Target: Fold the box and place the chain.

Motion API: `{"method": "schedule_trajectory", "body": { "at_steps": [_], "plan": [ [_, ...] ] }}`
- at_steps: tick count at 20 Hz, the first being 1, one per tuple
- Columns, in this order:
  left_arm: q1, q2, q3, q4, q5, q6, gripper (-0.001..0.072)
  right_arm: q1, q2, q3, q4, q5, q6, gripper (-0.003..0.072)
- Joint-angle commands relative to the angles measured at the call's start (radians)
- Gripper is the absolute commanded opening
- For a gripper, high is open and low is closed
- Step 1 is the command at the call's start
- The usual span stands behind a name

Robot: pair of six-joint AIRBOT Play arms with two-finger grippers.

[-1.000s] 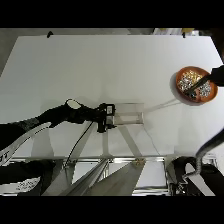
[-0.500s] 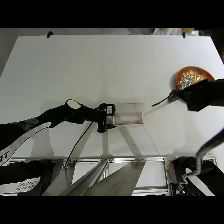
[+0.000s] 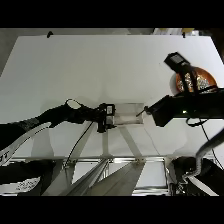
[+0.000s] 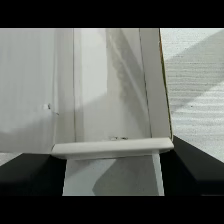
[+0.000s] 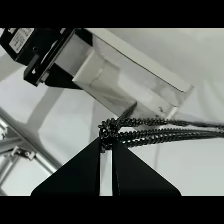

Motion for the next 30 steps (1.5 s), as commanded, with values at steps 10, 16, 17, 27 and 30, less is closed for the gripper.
{"method": "schedule_trajectory", "body": {
  "at_steps": [10, 16, 17, 27, 30],
  "plan": [
    [0.000, 0.001, 0.000, 0.000, 0.000, 0.000, 0.0394, 0.084, -0.272, -0.095, -0.038, -0.113, 0.019, 0.0133],
    [0.000, 0.001, 0.000, 0.000, 0.000, 0.000, 0.0394, 0.000, -0.191, -0.091, -0.055, -0.085, 0.019, 0.0110],
    [-0.001, 0.001, 0.000, 0.000, 0.000, 0.000, 0.0394, -0.048, -0.168, -0.091, -0.075, -0.048, 0.019, 0.0106],
    [-0.001, 0.001, 0.000, 0.000, 0.000, 0.000, 0.0394, -0.226, -0.234, -0.277, -0.184, -0.196, 0.062, 0.0280],
    [0.000, 0.001, 0.000, 0.000, 0.000, 0.000, 0.0394, -0.152, -0.333, -0.278, -0.183, -0.267, 0.065, 0.0289]
  ]
}}
